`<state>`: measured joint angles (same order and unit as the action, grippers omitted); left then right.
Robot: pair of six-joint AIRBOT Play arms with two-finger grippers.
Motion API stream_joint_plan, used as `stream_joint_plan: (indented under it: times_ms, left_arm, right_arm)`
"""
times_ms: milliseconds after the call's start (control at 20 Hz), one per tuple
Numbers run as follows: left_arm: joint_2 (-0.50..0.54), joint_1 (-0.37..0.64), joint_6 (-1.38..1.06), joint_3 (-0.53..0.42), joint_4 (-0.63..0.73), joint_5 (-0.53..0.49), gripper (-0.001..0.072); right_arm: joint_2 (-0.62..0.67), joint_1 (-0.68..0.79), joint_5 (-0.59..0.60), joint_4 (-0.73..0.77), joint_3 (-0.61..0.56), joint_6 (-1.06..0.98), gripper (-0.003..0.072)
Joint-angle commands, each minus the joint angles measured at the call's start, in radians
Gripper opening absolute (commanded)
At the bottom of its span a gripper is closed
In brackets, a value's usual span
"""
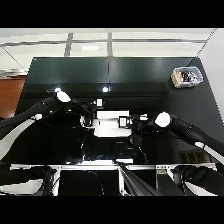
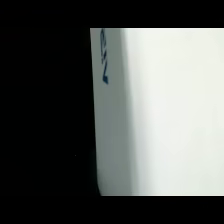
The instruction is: Fold the box and place the chain.
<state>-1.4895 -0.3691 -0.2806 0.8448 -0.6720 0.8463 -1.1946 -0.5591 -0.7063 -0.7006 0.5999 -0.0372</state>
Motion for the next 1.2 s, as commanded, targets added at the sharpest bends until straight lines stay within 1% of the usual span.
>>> stream_joint_plan:
  times_ms: [0,150,600,700,850,1150]
  left_arm:
    - [-0.001,0.0,0.0,0.0,0.0,0.0,0.0022]
    - [-0.001,0.0,0.0,0.0,0.0,0.0,0.0022]
    - [-0.001,0.0,0.0,0.0,0.0,0.0,0.0022]
    - [-0.001,0.0,0.0,0.0,0.0,0.0,0.0022]
    - [-0.001,0.0,0.0,0.0,0.0,0.0,0.0022]
    - [-0.001,0.0,0.0,0.0,0.0,0.0,0.0022]
  right_arm:
    - [0.009,0.021,0.037,0.011,0.016,-0.001,0.0638]
    - [0.027,0.087,0.036,0.014,0.042,0.0,0.0639]
    - [0.053,0.104,0.033,-0.007,0.046,0.016,0.0638]
    - [0.053,0.104,0.05,-0.007,0.046,0.024,0.0639]
    - [0.053,0.104,0.109,-0.011,0.046,0.023,0.0639]
    - [0.052,0.116,0.128,-0.007,0.046,0.024,0.0639]
